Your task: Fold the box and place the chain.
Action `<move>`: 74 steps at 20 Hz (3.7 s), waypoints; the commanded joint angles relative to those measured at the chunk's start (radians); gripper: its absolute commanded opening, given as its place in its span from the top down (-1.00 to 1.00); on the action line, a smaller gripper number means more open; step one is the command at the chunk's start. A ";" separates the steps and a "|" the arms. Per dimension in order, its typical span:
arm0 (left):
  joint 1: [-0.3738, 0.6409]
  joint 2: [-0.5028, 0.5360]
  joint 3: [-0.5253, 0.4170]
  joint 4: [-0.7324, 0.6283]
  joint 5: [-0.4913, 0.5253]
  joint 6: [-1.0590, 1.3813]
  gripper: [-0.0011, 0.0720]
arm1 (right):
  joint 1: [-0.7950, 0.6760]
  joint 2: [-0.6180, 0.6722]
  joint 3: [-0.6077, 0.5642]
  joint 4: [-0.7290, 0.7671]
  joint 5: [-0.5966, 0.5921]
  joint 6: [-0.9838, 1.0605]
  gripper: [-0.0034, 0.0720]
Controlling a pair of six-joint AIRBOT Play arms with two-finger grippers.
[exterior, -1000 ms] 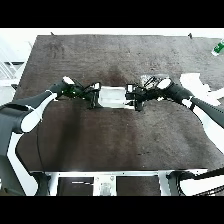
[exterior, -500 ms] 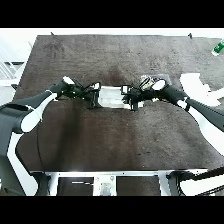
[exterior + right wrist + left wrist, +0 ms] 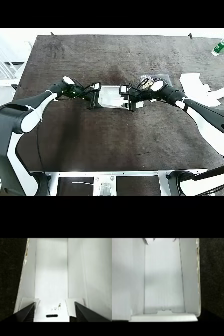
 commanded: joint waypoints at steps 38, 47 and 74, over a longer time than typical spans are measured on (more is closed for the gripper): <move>0.000 0.001 0.000 0.000 0.001 0.000 -0.12 | -0.364 0.055 -0.065 -0.109 0.198 1.392 0.88; 0.000 0.001 0.000 0.000 0.001 0.000 -0.12 | -0.224 -0.029 -0.063 0.139 0.164 1.249 0.88; 0.000 0.001 0.000 0.000 -0.002 0.000 -0.12 | -0.085 0.056 -0.042 0.158 0.035 1.348 -0.47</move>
